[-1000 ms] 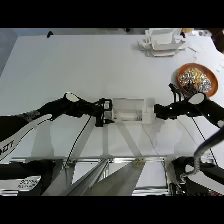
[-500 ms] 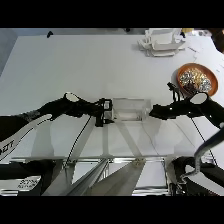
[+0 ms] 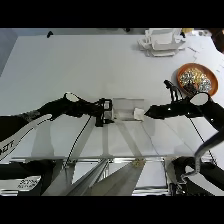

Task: Fold the box and place the chain.

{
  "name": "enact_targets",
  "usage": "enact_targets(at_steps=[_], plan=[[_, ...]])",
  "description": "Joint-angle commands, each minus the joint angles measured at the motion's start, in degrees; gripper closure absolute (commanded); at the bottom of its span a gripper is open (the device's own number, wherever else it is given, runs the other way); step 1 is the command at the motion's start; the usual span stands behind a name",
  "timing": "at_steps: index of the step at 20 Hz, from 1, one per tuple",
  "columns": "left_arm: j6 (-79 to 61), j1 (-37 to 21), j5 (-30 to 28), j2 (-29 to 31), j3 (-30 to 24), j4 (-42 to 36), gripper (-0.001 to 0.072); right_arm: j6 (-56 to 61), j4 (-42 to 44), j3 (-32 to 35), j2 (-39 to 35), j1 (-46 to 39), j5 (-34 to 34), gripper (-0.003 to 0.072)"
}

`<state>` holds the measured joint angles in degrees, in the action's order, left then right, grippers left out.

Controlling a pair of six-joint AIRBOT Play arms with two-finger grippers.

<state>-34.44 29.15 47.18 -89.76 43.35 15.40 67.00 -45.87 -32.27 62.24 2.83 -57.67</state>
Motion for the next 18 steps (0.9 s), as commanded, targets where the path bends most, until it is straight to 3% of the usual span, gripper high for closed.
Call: enact_targets(at_steps=[1,5,7,11,12,18], plan=[[-0.02,0.00,-0.02,0.00,0.00,0.02,0.0572,-1.36,0.50,0.02,-1.73,0.37,-0.02,0.0448],[0.00,0.00,-0.02,0.00,0.00,0.02,0.0572,-1.53,0.87,0.02,-1.99,1.44,0.22,0.0439],[0.00,0.00,-0.02,0.00,0.00,0.02,0.0572,-1.49,0.85,0.02,-1.97,3.48,2.03,0.0341],[0.00,0.00,0.00,0.00,0.00,0.02,0.0572,0.48,-0.31,0.00,-1.99,5.97,4.81,0.0312],[-0.02,0.00,0.00,0.00,0.00,0.00,0.0572,1.22,-1.49,0.00,-1.99,6.54,4.98,0.0285],[0.00,0.00,-0.02,0.00,0.00,0.00,0.0572,14.49,-12.66,-1.55,-1.95,14.75,9.38,0.0284]])
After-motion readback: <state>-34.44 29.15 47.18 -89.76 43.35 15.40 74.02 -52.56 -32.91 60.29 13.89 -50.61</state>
